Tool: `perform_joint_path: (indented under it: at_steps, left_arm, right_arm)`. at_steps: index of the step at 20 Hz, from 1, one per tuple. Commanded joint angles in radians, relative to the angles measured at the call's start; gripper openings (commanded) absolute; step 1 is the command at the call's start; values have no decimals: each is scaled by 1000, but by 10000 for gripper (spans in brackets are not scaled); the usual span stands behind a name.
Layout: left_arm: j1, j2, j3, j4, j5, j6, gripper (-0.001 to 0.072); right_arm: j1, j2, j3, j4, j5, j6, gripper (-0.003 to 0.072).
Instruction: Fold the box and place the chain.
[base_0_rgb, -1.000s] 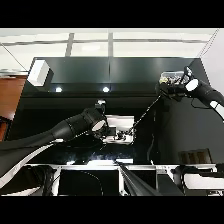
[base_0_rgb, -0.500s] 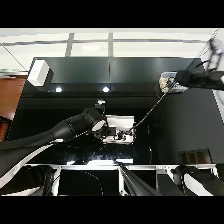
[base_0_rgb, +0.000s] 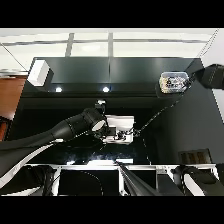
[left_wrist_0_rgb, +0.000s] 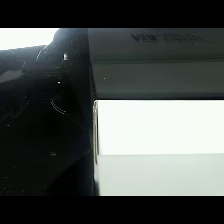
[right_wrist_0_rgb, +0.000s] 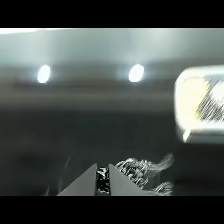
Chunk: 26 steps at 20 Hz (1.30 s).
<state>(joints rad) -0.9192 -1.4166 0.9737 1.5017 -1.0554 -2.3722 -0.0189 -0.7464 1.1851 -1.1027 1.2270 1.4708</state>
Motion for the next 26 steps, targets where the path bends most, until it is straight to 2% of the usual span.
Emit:
perform_joint_path:
  at_steps: [1,4,6,11,14,19,20,21,23,26]
  left_arm:
    - [0,0,0,0,0,0,33]
    - [0,0,0,0,0,0,33]
    - [0,0,0,0,0,0,33]
    - [0,0,0,0,0,0,32]
    - [0,0,0,0,0,0,33]
    - [0,0,0,0,0,0,32]
    - [0,0,0,0,0,0,33]
    - [0,0,0,0,0,0,33]
    - [0,0,0,0,0,0,33]
    - [0,0,0,0,0,0,33]
  right_arm:
    - [55,17,3,37,175,-13,9]
    - [142,17,-53,83,237,-10,9]
    - [204,16,-129,126,227,-10,9]
    - [365,-26,-309,286,15,-12,9]
    - [458,-95,-316,294,-56,-21,9]
    - [520,-193,-346,258,-126,-24,29]
    - [517,-200,-346,252,-126,-24,237]
    - [499,-196,-345,236,-119,-26,389]
    - [416,-163,-339,169,-83,-88,388]
    - [219,-52,-367,-48,-74,-267,388]
